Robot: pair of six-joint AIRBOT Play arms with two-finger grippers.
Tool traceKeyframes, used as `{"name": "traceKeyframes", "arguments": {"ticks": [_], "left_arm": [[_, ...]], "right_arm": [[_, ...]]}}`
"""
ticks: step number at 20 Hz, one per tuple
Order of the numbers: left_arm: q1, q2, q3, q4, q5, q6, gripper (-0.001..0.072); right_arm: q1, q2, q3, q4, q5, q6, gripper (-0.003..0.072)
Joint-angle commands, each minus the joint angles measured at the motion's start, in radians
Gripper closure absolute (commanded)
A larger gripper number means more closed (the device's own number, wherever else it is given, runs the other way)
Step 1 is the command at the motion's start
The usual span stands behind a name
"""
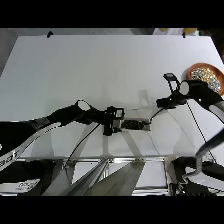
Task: Fold the box and place the chain.
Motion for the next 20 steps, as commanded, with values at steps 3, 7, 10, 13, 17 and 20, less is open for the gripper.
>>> {"name": "traceKeyframes", "arguments": {"ticks": [3, 7, 10, 13, 17, 20], "left_arm": [[0.0, 0.001, 0.001, 0.0, 0.0, 0.0, 0.0397], [0.0, 0.001, 0.001, 0.0, 0.0, 0.0, 0.0397], [0.0, 0.001, 0.001, 0.0, 0.0, 0.0, 0.0397], [0.0, 0.001, 0.001, 0.0, 0.0, 0.0, 0.0397], [0.0, 0.001, 0.001, 0.0, 0.0, 0.0, 0.0397], [0.0, 0.001, 0.001, 0.0, 0.0, 0.0, 0.0397]], "right_arm": [[0.008, 0.241, 0.001, 0.001, 0.18, -0.011, 0.0665], [0.08, 0.452, 0.001, 0.13, 0.336, -0.067, 0.0665], [0.142, 0.56, 0.001, 0.313, 0.391, -0.095, 0.0665], [0.185, 0.595, 0.001, 0.498, 0.371, -0.148, 0.0665], [0.249, 0.583, 0.001, 0.535, 0.227, -0.168, 0.0665], [0.295, 0.52, 0.001, 0.478, 0.178, -0.168, 0.0664]]}}
